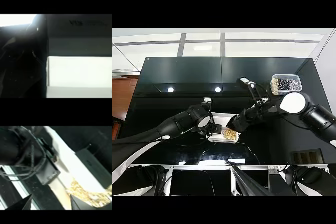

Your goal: Fold the box and place the chain.

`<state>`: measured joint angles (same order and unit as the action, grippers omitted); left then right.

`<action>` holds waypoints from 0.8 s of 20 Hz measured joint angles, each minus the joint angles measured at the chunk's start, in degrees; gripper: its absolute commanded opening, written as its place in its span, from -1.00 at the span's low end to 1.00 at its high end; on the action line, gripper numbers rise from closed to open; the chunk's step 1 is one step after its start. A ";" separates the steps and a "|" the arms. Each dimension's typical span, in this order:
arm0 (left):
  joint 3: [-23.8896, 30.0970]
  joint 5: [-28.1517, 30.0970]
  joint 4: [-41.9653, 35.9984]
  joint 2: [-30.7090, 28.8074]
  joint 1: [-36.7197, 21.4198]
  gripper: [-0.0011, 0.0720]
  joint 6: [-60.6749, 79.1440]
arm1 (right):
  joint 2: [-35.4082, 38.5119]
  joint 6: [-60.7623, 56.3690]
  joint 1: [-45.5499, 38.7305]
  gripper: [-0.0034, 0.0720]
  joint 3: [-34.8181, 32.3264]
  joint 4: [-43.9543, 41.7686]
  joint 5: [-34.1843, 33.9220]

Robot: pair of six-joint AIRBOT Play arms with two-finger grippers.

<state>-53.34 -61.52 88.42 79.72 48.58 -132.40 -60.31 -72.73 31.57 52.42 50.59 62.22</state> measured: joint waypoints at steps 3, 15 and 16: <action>0.00 0.00 0.00 0.00 0.00 -0.88 0.00 | 1.57 -0.02 -6.82 0.53 -0.26 0.57 3.78; 0.00 0.07 0.00 0.00 0.00 -0.88 0.00 | 0.50 -9.92 -21.05 0.96 -9.90 18.47 -10.14; 0.00 0.11 0.00 0.00 0.00 -0.88 0.00 | -0.20 -11.37 -20.17 0.95 -10.27 19.45 -12.98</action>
<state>-53.34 -61.41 88.42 79.72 48.58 -132.40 -60.51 -84.09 11.40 42.15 70.04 49.23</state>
